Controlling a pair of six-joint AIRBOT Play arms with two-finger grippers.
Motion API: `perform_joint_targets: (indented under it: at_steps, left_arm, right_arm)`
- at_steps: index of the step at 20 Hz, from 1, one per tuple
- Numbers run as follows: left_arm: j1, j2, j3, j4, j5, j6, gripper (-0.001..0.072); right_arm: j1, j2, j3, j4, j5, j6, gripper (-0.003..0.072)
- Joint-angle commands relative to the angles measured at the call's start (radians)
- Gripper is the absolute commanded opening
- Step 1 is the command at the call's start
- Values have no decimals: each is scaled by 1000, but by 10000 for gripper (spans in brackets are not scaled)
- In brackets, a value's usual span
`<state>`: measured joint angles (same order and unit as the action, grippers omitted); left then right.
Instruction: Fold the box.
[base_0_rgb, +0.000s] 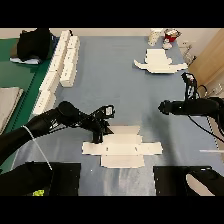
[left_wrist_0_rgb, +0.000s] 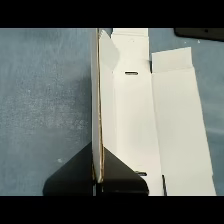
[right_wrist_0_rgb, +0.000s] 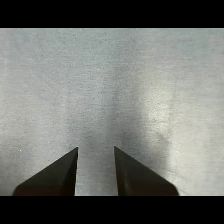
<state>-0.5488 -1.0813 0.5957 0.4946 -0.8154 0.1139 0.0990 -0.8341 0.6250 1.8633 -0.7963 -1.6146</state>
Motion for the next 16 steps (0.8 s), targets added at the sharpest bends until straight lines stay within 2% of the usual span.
perform_joint_targets:
  at_steps: [1, 4, 8, 10, 12, 16]
  left_arm:
    - [-1, 61, 1, -1, 58, 65, 9]
    - [-41, 159, -24, 0, 127, 80, 8]
    - [-221, 278, -174, 0, 449, 154, 8]
    - [-319, 301, -236, -1, 589, 165, 10]
    - [-367, 298, -262, -1, 628, 160, 11]
    - [-372, 241, -275, -1, 650, 147, 13]
  right_arm:
    - [1, 0, 1, 0, 0, 0, 347]
    - [1, 0, 1, 0, 2, 0, 346]
    - [1, 0, 1, 0, 4, 0, 347]
    - [1, 0, 1, 0, 6, 0, 347]
    - [1, 0, 1, 0, 14, 0, 347]
    - [1, 0, 1, 4, 23, 0, 347]
